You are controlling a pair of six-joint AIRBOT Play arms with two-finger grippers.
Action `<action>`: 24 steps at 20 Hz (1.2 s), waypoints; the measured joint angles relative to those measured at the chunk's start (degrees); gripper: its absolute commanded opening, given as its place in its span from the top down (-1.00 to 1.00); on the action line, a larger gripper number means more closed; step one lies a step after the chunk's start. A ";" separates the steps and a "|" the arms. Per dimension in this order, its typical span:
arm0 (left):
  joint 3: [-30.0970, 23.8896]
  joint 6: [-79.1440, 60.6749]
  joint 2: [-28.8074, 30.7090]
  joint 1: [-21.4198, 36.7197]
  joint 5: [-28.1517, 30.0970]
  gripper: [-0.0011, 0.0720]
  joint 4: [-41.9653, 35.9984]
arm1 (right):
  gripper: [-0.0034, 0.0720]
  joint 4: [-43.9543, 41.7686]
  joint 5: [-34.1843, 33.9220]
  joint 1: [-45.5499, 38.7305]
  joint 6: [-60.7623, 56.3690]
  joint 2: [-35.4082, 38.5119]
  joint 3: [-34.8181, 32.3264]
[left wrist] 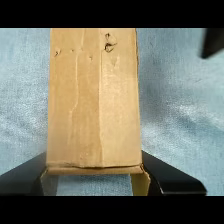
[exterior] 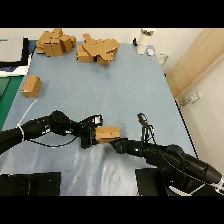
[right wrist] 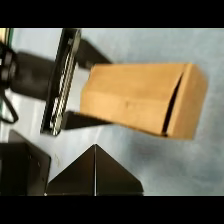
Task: Fold the box.
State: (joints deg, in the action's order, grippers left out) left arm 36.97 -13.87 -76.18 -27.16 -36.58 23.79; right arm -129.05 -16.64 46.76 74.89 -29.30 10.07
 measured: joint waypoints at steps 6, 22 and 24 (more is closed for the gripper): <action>0.00 0.00 0.00 0.00 0.00 -0.66 0.02 | 0.91 -1.77 9.88 0.15 -2.49 -3.96 -1.77; 0.00 0.00 0.00 0.00 0.02 -0.66 0.02 | 0.91 -1.88 12.44 1.81 -3.10 -8.11 -2.01; 0.00 0.02 0.00 0.00 0.00 -0.66 0.00 | 0.91 -1.60 12.52 1.84 -3.10 -7.67 -1.62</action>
